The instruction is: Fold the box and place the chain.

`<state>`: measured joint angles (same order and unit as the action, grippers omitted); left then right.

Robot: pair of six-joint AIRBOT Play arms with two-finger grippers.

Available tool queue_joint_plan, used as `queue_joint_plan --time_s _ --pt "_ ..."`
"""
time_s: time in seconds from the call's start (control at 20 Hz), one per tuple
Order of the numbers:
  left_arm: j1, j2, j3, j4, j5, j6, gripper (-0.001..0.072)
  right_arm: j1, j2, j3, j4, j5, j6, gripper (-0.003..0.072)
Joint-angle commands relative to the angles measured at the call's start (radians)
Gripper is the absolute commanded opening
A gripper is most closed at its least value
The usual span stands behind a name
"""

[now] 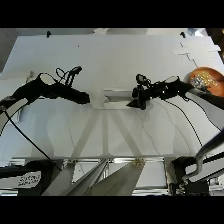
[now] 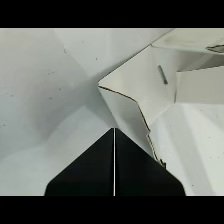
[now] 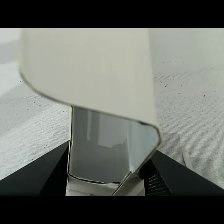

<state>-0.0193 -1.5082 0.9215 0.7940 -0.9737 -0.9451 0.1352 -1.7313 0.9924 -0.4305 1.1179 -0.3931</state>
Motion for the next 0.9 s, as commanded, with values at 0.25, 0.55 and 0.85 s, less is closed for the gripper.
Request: queue_joint_plan --time_s 0.25,0.55,0.85 --pt "-0.032 -0.062 -0.001 -0.016 -0.002 0.005 0.0008 0.000 0.000 0.001 0.000 0.000 0.000 0.0328" --pt "-0.056 -0.070 -0.001 -0.144 0.008 0.056 0.0009 0.000 0.000 0.001 0.000 0.000 0.000 0.0328" --pt "-0.055 -0.063 -0.001 -0.221 0.010 0.093 0.0021 0.000 0.000 0.001 0.000 0.000 0.000 0.0328"
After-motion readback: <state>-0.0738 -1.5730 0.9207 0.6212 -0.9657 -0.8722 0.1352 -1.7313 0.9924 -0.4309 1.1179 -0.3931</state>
